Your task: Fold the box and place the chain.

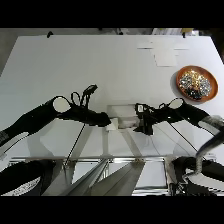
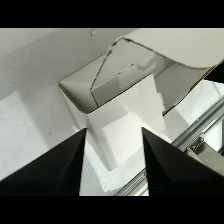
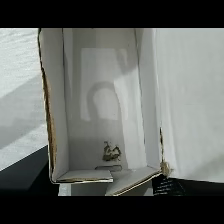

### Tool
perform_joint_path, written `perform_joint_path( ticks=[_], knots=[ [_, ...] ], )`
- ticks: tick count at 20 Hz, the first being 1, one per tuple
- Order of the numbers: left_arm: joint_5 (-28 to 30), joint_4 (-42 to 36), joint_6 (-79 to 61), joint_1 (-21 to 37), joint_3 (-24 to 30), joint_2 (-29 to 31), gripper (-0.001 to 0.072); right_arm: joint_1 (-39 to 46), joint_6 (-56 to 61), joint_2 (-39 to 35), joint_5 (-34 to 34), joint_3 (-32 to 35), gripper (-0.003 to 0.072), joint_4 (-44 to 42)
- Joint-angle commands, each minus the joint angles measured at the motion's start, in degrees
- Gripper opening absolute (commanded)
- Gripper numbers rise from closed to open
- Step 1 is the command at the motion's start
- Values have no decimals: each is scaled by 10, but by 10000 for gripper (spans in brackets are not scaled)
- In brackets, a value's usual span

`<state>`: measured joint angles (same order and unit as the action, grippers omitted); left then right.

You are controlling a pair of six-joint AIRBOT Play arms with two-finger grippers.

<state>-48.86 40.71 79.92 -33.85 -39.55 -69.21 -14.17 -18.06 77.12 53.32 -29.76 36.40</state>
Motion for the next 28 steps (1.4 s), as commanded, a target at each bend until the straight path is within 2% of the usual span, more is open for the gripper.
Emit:
perform_joint_path(
  ticks=[1,5,8,13,20,28],
  knots=[
    [25,0,7,-14,-1,0,444,0,0,0,0,0,400,0],
    [29,5,16,-32,-1,-6,446,0,0,0,0,0,400,0],
    [38,10,18,-48,-2,-18,484,0,0,0,0,0,400,0],
    [47,111,132,-52,-26,-25,493,0,0,0,0,0,400,0],
    [57,118,169,-73,-33,-37,493,0,0,0,0,0,400,0],
    [45,157,231,-95,-91,-72,491,0,0,0,0,0,400,0]
  ],
)
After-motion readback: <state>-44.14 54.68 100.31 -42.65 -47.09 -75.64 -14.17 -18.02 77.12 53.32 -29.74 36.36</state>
